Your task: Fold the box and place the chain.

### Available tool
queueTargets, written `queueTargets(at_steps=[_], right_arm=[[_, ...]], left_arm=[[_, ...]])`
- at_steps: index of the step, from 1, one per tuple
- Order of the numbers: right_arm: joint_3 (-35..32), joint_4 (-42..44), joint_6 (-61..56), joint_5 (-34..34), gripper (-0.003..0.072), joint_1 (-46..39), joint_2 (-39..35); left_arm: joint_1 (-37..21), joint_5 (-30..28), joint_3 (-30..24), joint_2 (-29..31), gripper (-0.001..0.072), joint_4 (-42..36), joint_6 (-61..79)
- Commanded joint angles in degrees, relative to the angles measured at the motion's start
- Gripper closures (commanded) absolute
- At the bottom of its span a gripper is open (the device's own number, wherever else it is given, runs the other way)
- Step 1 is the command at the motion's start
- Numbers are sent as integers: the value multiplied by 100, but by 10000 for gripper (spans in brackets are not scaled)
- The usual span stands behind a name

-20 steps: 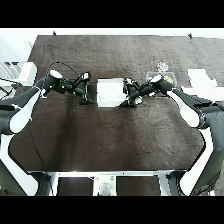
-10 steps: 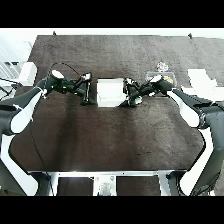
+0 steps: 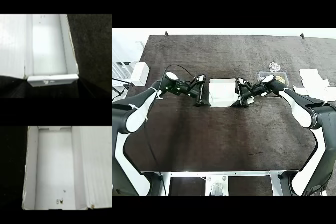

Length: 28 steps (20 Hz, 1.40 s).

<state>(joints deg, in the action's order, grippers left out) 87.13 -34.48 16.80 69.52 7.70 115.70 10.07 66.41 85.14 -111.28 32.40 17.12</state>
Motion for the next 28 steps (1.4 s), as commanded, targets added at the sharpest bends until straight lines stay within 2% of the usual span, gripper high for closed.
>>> queueTargets(at_steps=[1, 14, 28], right_arm=[[2, 2, -2, 0, 129, -4, 2], [2, 2, -2, 0, 129, -4, 2], [2, 2, -2, 0, 129, -4, 2]], left_arm=[[48, -46, 22, -136, 17, -33, 52], [251, -455, 66, -245, 17, -160, 251], [249, -544, 94, -339, 18, -289, 136]])
